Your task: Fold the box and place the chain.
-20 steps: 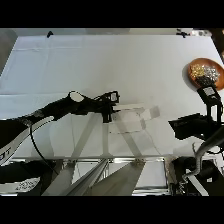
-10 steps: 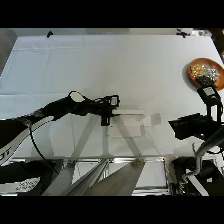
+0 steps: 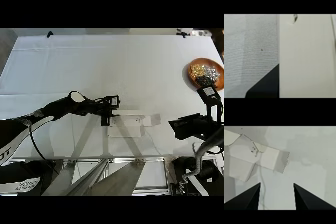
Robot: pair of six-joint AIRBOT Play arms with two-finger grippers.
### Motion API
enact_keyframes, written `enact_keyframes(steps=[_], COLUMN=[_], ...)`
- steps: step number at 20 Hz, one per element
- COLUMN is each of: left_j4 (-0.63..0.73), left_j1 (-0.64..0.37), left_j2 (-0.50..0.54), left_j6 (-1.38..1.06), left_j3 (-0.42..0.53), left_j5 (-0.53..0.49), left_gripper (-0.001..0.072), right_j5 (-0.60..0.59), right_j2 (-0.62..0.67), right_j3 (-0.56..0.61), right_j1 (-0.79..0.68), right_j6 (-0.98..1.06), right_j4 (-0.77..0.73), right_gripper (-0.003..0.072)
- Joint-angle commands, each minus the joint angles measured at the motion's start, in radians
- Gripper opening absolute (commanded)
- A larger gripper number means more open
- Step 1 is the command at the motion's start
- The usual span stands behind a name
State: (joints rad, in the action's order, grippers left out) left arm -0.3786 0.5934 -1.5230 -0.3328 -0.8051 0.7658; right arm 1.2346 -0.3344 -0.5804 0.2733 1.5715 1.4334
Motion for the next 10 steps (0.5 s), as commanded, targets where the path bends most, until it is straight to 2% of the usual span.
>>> enact_keyframes(steps=[1, 5, 6, 9, 10], left_j4=[-0.003, -0.003, -0.003, -0.003, -0.003], left_j1=[0.0, 0.0, 0.0, 0.0, 0.0], left_j2=[-0.001, -0.001, -0.001, -0.001, -0.001], left_j6=[0.0, 0.0, 0.0, 0.0, 0.0], left_j3=[0.001, 0.001, 0.001, 0.001, 0.001], left_j5=[-0.002, -0.002, -0.002, -0.002, -0.002], left_gripper=[0.0013, 0.0013, 0.0013, 0.0013, 0.0013], right_j5=[0.004, 0.016, 0.032, 0.098, 0.111], right_j2=[0.0, 0.0, 0.0, 0.0, 0.0], right_j3=[0.0, 0.0, 0.0, 0.0, 0.0], right_j1=[0.0, 0.0, 0.0, 0.0, 0.0], right_j6=[-0.015, -0.163, -0.192, -0.219, -0.221], right_j4=[-0.001, -0.033, -0.064, -0.138, -0.139], right_gripper=[0.046, 0.0452, 0.0387, 0.0022, 0.0013])
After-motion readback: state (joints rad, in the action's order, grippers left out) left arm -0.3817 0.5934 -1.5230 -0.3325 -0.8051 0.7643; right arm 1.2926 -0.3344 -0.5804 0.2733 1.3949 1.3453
